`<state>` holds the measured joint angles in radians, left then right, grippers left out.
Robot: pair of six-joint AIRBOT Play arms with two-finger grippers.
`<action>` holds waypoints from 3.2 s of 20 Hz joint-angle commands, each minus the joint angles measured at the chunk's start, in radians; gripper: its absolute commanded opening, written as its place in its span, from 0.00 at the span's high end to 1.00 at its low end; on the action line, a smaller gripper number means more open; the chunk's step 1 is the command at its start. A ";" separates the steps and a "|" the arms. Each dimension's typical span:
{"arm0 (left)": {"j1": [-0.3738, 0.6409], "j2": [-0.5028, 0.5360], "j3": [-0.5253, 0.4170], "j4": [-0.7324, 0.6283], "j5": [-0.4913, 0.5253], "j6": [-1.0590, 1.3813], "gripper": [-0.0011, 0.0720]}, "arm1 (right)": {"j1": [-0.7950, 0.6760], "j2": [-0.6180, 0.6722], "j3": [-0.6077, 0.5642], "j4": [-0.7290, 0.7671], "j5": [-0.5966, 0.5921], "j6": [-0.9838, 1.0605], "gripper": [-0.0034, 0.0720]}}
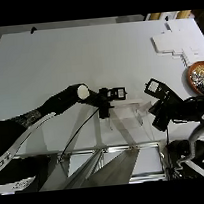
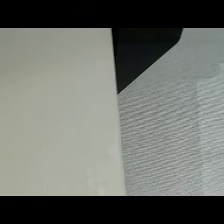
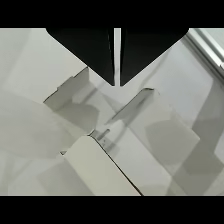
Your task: Fold the box and place the chain.
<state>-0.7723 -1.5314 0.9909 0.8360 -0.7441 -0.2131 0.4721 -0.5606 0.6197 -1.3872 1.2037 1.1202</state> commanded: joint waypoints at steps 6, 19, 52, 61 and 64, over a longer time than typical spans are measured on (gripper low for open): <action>0.001 -0.001 0.000 0.014 0.000 0.004 0.98 | 0.000 0.000 0.001 0.000 -0.022 0.000 0.91; -0.001 -0.032 0.000 0.011 0.004 0.019 0.97 | 0.000 0.000 0.001 0.001 -0.022 0.000 0.91; -0.004 -0.032 0.000 0.009 -0.068 0.110 0.98 | 0.000 -0.001 0.001 0.004 -0.022 -0.003 0.91; -0.005 -0.032 0.000 0.009 -0.056 0.127 0.98 | 0.000 -0.001 0.001 0.004 -0.022 -0.003 0.91; -0.004 -0.032 0.000 0.010 -0.054 0.127 0.97 | 0.000 -0.001 0.001 0.003 -0.022 -0.024 0.90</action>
<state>-0.7765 -1.5631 0.9913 0.8444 -0.8066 -0.0879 0.4721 -0.5606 0.6197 -1.3838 1.1820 1.1122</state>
